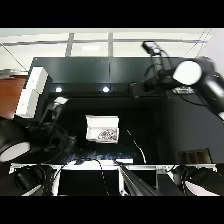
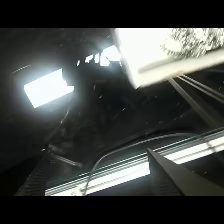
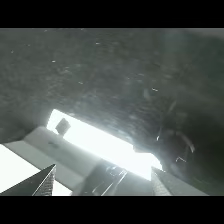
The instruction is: Fold the box and place the chain.
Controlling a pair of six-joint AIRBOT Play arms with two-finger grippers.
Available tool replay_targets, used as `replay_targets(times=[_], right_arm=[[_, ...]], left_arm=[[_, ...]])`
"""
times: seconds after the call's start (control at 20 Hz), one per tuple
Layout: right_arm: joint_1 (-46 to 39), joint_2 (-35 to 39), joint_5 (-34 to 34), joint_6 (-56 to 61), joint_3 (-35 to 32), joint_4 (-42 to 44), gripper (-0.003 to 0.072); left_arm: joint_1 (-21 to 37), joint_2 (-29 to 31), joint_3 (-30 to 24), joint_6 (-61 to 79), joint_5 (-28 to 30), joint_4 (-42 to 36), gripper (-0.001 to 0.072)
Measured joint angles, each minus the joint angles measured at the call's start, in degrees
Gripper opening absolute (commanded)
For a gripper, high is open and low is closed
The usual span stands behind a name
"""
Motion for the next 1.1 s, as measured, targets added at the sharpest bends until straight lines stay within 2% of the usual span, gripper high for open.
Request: replay_targets(times=[0.15,0.35,0.55,0.85,1.1], right_arm=[[3.1,-7.7,0.2,-3.8,3.6,3.1,0.0713],[6.8,-14.4,0.7,-6.6,5.0,5.0,0.0713],[9.4,-16.7,2.4,-12.5,5.5,8.5,0.0713],[11.0,-17.2,9.1,-21.7,5.6,13.6,0.0713],[11.7,-15.7,11.9,-27.8,5.6,15.1,0.0713]], left_arm=[[5.1,5.7,-6.4,2.3,2.7,-4.5,0.0714],[13.3,8.6,-11.5,5.3,5.6,-17.1,0.0714],[19.1,8.5,-12.8,9.9,6.0,-21.6,0.0714],[28.1,5.5,-13.3,18.4,7.0,-23.4,0.0714],[30.7,4.7,-13.4,21.9,7.8,-24.7,0.0714]])
